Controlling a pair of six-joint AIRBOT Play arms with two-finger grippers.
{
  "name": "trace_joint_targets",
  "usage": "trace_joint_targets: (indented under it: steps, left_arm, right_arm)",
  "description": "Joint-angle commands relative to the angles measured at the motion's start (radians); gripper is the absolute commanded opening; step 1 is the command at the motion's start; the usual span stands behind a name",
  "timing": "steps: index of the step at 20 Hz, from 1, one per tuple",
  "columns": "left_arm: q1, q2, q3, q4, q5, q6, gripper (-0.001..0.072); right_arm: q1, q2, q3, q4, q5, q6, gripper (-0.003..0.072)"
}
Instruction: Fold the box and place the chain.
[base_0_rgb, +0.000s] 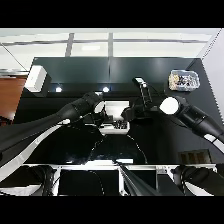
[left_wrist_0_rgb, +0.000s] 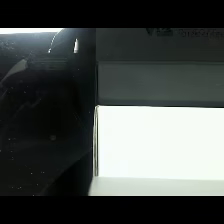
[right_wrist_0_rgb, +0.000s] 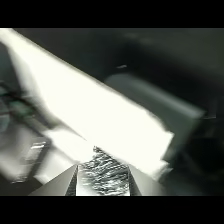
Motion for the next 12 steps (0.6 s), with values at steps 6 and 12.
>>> trace_joint_targets:
  steps: [6, 12]
  left_arm:
    - [0.0, 0.0, 0.0, 0.0, 0.002, 0.001, 0.0027]
    - [0.0, 0.0, 0.0, 0.001, 0.013, 0.001, 0.0027]
  right_arm:
    - [-0.307, 0.103, 0.058, -0.461, 0.347, 0.097, 0.037]
    - [-0.326, 0.103, 0.056, -0.381, 0.291, 0.031, 0.037]
